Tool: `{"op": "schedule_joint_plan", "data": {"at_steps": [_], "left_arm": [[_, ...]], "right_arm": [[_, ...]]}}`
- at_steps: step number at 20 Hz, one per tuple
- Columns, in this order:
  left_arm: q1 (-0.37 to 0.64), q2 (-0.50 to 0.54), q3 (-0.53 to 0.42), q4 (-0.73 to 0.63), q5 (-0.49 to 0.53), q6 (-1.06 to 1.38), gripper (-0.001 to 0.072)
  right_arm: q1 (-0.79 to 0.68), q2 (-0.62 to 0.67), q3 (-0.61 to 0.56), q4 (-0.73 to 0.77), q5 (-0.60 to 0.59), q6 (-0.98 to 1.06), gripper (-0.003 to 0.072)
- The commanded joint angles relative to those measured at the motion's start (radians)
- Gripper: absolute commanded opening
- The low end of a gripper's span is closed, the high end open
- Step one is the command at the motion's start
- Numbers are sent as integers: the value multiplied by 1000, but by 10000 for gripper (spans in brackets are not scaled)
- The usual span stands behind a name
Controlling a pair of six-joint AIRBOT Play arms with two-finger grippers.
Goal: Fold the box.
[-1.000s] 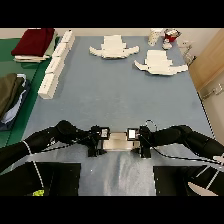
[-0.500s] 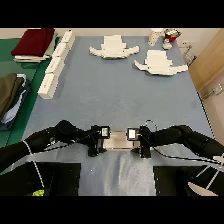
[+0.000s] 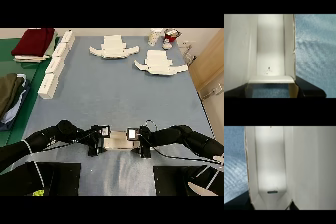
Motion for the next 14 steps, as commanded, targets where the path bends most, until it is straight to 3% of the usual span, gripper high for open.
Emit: {"op": "schedule_joint_plan", "data": {"at_steps": [1,12,13,14], "left_arm": [[1,-1,0,0,2,-2,540],[1,-1,0,0,1,-2,540],[1,-1,0,0,1,-2,540],[1,-1,0,0,1,-2,540]], "right_arm": [[0,0,1,0,0,0,513],[1,0,1,2,-3,0,513],[3,0,1,4,-5,2,524],[3,1,1,4,-3,12,622]]}}
